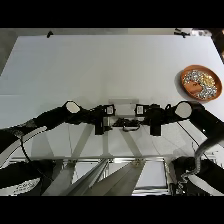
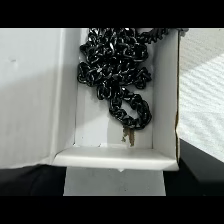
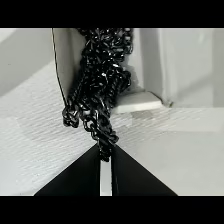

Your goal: Fold the box and place the chain.

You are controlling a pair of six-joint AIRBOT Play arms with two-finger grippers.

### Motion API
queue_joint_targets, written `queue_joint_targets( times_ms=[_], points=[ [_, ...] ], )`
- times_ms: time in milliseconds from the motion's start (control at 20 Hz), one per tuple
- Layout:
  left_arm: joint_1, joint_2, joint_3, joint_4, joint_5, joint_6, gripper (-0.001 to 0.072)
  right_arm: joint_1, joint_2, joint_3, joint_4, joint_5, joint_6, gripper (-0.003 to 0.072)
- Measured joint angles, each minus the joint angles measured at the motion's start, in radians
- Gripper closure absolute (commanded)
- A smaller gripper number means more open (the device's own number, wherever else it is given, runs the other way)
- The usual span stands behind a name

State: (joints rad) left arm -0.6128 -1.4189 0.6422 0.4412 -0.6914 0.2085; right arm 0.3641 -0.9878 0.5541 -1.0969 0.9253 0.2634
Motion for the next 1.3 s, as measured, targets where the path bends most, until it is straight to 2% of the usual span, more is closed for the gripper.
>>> queue_joint_targets(
  times_ms=[350,550,1000,1300],
  points=[
    [0.000,0.000,0.000,0.000,-0.001,0.001,0.0338,0.000,0.238,0.018,0.010,0.001,0.106,0.0674],
    [0.000,0.000,0.000,0.000,-0.001,0.001,0.0338,0.026,0.339,0.049,0.082,-0.010,0.141,0.0674],
    [0.000,0.000,0.000,0.000,-0.001,0.001,0.0338,0.172,0.377,0.088,0.251,-0.176,0.197,0.0674],
    [0.000,0.000,0.000,0.000,-0.001,0.001,0.0338,0.188,0.337,0.090,0.270,-0.204,0.298,0.0673]
  ],
)
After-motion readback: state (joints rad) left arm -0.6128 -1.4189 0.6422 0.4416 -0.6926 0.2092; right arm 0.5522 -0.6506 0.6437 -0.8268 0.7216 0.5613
